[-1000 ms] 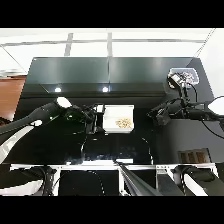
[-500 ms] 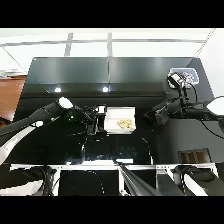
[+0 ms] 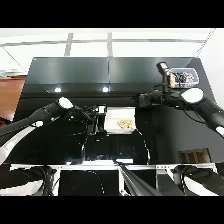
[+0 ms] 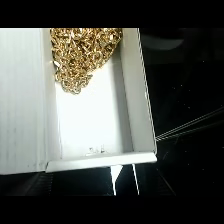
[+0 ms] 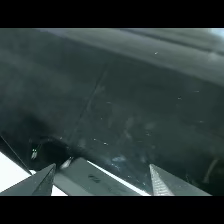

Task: Fold the box and place the chain.

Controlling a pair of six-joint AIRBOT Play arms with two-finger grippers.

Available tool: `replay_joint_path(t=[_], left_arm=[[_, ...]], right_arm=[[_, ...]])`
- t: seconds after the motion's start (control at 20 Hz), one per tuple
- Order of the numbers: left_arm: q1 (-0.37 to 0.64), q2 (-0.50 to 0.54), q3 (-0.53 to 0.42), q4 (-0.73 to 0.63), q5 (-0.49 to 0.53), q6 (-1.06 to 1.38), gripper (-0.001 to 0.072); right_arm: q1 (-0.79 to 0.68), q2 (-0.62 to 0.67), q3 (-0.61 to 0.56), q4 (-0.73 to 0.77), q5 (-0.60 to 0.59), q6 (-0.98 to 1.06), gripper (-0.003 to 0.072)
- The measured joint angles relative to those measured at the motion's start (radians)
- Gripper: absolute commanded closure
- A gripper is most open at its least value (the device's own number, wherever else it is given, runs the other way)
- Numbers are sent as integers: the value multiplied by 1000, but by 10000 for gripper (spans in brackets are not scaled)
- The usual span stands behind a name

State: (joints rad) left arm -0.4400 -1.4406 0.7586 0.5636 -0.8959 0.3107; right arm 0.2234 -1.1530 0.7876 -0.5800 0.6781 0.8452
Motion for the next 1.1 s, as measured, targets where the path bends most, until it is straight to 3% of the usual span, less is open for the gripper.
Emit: replay_joint_path(t=[0.45,1.1], left_arm=[[-1,0,0,0,2,0,208],[-1,0,0,1,-5,-2,208]], right_arm=[[25,-97,45,-60,287,-397,8],[133,-91,46,-150,385,-615,8]])
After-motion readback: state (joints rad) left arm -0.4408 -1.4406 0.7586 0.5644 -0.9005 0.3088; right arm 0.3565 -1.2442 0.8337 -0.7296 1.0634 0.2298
